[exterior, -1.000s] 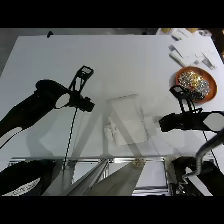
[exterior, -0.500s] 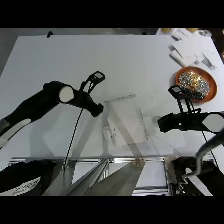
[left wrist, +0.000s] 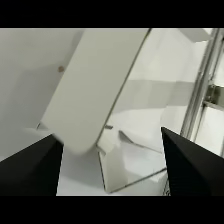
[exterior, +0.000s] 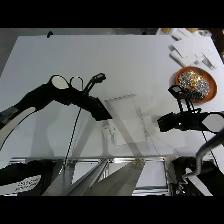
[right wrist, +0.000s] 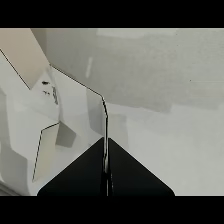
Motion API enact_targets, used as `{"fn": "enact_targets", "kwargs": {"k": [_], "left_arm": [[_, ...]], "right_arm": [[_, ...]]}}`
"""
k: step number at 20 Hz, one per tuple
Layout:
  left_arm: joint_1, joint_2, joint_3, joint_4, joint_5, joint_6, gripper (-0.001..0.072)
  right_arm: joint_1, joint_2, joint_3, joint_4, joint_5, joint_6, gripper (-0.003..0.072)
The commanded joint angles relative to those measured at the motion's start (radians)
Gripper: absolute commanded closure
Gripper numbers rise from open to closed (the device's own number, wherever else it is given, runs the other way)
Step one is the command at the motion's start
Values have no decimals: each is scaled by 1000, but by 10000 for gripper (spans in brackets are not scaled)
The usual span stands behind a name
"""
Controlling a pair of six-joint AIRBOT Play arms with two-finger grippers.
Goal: Fold the box and place the chain.
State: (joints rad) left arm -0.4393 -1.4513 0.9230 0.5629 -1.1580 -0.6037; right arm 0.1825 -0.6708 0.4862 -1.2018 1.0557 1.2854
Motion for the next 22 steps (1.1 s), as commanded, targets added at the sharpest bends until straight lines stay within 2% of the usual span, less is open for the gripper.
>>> {"fn": "enact_targets", "kwargs": {"k": [1, 6, 7, 8, 9, 11, 12, 13, 16, 17, 19, 20, 22], "left_arm": [[-17, -96, 0, -78, 29, 69, 58], [-18, -170, 0, -230, 26, 180, 98], [-18, -170, 0, -240, 21, 198, 183], [-17, -170, 0, -236, 14, 203, 354], [-17, -170, 0, -225, 7, 203, 465], [-16, -170, 0, -183, 8, 205, 562], [-16, -169, 0, -158, 8, 225, 649], [-16, -166, 0, -135, 8, 266, 705], [-18, -144, 2, -128, 10, 437, 703], [-18, -129, 6, -127, 11, 500, 704], [-18, -97, 25, -103, 17, 574, 706], [-22, -84, 39, -73, 20, 585, 706], [-48, -65, 76, 28, 25, 580, 706]], "right_arm": [[1, 1, 0, 3, -1, 0, 672], [1, 1, 0, 2, -1, 0, 672], [1, 1, 0, 2, -1, 0, 672], [1, 1, 0, 2, -1, 0, 672], [1, 1, 0, 3, 0, 0, 672], [1, 1, 0, 3, 0, 0, 672], [1, 1, 0, 4, 0, 0, 672], [1, 1, 0, 5, 0, 0, 672], [1, 2, 0, 26, -3, 0, 667], [1, 2, 3, 33, -5, 0, 616], [1, 2, 26, 34, -5, 0, 440], [1, 2, 47, 33, -2, 0, 378], [1, 2, 101, 32, -1, -2, 347]]}}
